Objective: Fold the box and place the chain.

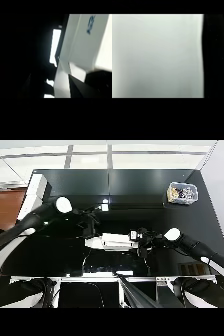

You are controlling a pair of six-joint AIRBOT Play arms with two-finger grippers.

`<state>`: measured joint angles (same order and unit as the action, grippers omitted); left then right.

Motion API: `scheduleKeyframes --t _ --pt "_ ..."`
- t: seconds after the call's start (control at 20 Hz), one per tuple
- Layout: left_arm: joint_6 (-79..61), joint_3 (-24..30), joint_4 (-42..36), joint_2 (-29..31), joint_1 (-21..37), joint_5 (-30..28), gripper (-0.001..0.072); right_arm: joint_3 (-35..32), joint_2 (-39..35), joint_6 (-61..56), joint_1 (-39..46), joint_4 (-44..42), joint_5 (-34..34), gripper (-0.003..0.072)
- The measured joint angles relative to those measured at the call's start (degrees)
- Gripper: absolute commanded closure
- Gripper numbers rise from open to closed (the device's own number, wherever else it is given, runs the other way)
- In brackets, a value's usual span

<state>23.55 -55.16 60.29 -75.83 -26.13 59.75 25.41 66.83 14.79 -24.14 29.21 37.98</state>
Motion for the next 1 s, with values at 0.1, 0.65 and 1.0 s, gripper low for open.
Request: scheduleKeyframes --t 0.1,0.65,1.0 --pt "7.7 0.2 2.1 3.0 3.1 4.3 0.0688 0.0 0.0 0.0 0.0 0.1 0.1 0.0560" --pt "17.9 13.6 -29.9 6.4 -0.1 0.5 0.0688 0.0 0.0 0.0 0.0 0.0 0.2 0.0560" --pt "16.9 14.6 -36.0 3.1 -1.6 -17.9 0.0688 0.0 0.0 0.0 0.0 -0.1 0.1 0.0560"
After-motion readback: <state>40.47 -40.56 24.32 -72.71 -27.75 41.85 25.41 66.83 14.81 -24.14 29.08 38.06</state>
